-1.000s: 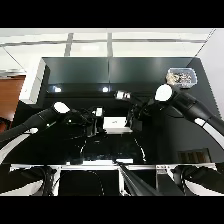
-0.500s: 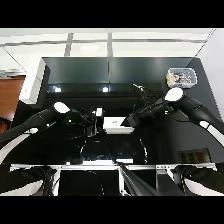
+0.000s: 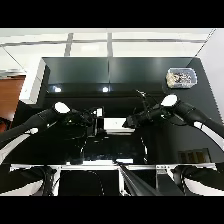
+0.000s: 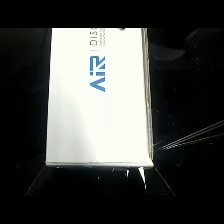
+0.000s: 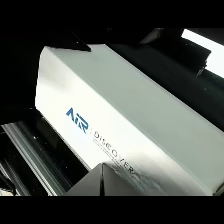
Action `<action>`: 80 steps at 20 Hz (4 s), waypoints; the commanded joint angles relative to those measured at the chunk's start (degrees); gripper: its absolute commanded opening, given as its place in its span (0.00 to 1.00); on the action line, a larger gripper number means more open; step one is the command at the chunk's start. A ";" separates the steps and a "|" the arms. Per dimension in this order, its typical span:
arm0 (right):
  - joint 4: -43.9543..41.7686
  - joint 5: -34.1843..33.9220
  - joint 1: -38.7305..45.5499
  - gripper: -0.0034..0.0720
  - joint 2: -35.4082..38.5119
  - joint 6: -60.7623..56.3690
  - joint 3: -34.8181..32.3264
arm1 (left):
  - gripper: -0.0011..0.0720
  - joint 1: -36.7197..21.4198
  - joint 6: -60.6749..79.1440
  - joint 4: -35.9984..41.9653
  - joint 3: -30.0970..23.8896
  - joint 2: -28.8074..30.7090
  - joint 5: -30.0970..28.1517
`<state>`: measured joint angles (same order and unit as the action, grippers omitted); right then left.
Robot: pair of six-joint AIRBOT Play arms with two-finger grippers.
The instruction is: Fold the box and place the chain.
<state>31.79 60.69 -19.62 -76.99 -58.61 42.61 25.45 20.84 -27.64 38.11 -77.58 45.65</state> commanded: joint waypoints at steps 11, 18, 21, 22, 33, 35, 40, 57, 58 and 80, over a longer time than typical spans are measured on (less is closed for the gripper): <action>14.99 22.93 20.48 0.06 25.33 -5.44 6.01 | 1.00 -0.11 -22.95 -15.02 6.78 6.40 3.48; 15.21 17.86 23.06 0.06 26.58 -6.34 5.97 | 0.99 8.00 -36.57 -11.96 23.04 -4.39 7.32; 15.34 17.44 23.08 0.07 26.58 -6.32 5.97 | 0.99 9.68 -37.42 -10.93 28.06 -12.31 7.50; 15.41 17.46 23.06 0.07 26.58 -6.32 5.99 | 0.99 9.92 -37.90 -10.08 28.65 -13.90 7.98; 18.21 16.44 23.06 0.07 26.58 -5.64 5.97 | 0.99 10.25 -36.24 -13.07 31.43 -16.35 18.32; 18.21 16.35 23.06 0.06 26.58 -5.64 5.97 | 0.99 11.34 -36.26 -17.68 32.57 -16.35 18.49; 18.21 15.72 23.06 0.07 26.58 -5.64 5.73 | 0.99 17.16 -44.44 -31.12 32.83 -16.94 17.46; 18.21 13.53 23.06 0.07 26.58 -5.62 3.91 | 0.31 -16.41 -106.77 -61.83 21.55 7.37 37.27; 18.23 13.20 23.06 0.07 26.58 -5.62 3.91 | 0.31 -21.42 -106.75 -63.21 18.14 9.49 34.99; 18.21 7.04 23.06 0.07 26.53 -4.81 3.91 | 0.32 -59.01 -75.28 -53.90 18.27 1.79 15.32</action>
<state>50.02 68.58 3.42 -50.48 -63.42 46.54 -33.61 -55.13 -83.02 54.50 -73.80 63.00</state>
